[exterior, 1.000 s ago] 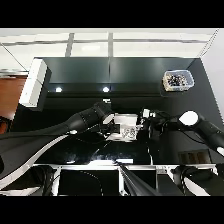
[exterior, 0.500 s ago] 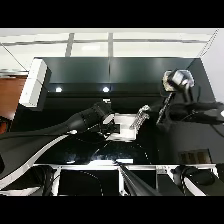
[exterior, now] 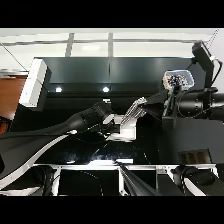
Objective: Fold the box and place the chain.
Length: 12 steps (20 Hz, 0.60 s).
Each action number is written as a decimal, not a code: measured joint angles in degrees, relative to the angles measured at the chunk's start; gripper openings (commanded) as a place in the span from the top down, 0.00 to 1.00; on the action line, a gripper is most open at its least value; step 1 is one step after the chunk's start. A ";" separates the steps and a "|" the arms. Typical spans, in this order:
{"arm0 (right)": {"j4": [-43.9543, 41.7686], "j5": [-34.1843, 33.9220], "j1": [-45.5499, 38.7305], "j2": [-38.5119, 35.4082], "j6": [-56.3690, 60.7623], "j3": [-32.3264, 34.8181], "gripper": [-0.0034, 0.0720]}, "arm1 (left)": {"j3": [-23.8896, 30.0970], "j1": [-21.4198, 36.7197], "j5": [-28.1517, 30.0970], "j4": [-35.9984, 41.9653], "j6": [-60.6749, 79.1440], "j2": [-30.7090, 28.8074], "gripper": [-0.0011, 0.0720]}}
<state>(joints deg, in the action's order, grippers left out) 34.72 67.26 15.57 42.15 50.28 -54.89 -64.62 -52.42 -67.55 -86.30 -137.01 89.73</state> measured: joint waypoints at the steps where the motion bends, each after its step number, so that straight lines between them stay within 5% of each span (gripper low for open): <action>1: 0.13 0.52 0.37 0.63 0.72 -0.09 0.94 | -0.02 0.00 0.00 0.00 0.00 0.00 0.94; 12: 6.43 3.28 -0.72 4.39 3.82 -0.37 0.94 | 0.00 0.00 -0.02 0.00 0.00 0.00 0.94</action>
<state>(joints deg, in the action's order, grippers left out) 41.15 70.54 14.85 46.54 54.11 -55.27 -64.62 -52.42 -67.57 -86.30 -137.01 89.73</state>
